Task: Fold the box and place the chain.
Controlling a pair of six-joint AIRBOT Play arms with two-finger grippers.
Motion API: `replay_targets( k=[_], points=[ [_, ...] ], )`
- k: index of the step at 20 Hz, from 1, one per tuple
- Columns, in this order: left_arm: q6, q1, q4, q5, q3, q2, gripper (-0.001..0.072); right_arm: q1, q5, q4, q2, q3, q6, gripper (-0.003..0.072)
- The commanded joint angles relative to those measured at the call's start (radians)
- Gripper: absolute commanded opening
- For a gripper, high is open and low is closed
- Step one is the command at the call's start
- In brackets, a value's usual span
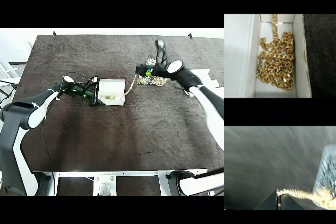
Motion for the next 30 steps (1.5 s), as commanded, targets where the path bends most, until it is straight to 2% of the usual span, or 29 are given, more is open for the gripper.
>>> replay_targets(
  k=[1,3,5,10,17,22,25,30],
  points=[
    [0.0,0.0,0.0,0.0,0.0,0.0,0.0339,0.078,0.019,-0.238,0.266,0.002,0.15,0.0002],
    [0.0,0.0,0.0,0.0,0.0,0.0,0.0339,0.161,0.003,-0.387,0.398,0.018,0.24,0.0002],
    [0.0,0.0,0.0,0.0,0.0,0.0,0.0339,0.269,-0.008,-0.523,0.466,0.066,0.319,0.0002],
    [0.0,0.0,0.0,0.0,0.0,0.0,0.0339,0.482,-0.008,-0.711,0.461,0.186,0.407,0.0002],
    [-0.002,0.0,0.0,-0.001,0.0,0.0,0.0339,0.58,0.031,-0.726,0.425,0.183,0.506,0.0002],
    [-0.004,0.0,0.0,-0.002,0.0,0.0,0.0339,0.566,0.032,-0.728,0.346,0.142,0.593,0.0003],
    [-0.021,0.0,0.0,0.0,0.0,0.0,0.0339,0.507,0.026,-0.734,0.334,0.134,0.613,0.0003],
    [-0.021,0.0,0.0,0.0,0.0,0.0,0.0339,0.468,-0.06,-0.734,0.334,0.158,0.616,0.0003]
  ],
)
